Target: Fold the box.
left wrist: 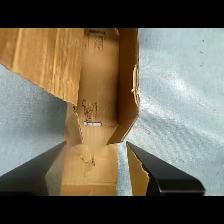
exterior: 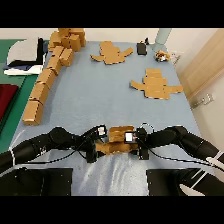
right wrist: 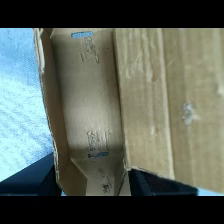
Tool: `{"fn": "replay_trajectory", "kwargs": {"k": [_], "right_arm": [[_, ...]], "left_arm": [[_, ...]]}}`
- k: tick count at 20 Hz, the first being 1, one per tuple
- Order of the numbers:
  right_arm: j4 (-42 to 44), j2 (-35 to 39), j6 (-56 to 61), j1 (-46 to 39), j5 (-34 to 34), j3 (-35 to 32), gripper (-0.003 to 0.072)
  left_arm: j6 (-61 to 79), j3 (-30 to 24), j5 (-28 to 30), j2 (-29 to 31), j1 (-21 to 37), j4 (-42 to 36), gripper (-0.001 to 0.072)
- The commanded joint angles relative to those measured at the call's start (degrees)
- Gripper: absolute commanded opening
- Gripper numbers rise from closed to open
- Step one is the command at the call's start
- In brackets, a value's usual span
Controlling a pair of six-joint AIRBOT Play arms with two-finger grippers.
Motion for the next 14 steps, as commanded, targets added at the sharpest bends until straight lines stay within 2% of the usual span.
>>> {"fn": "replay_trajectory", "kwargs": {"k": [1, 14], "right_arm": [[0.02, 0.04, 0.0, 0.04, 0.0, 0.04, 0.0512], [0.02, 0.04, 0.0, 0.04, 0.0, 0.04, 0.0511]], "left_arm": [[1.11, 0.26, 0.35, -0.02, -1.07, -0.24, 0.0342], [1.99, 3.1, 0.5, -5.16, -2.36, -1.92, 0.0343]]}}
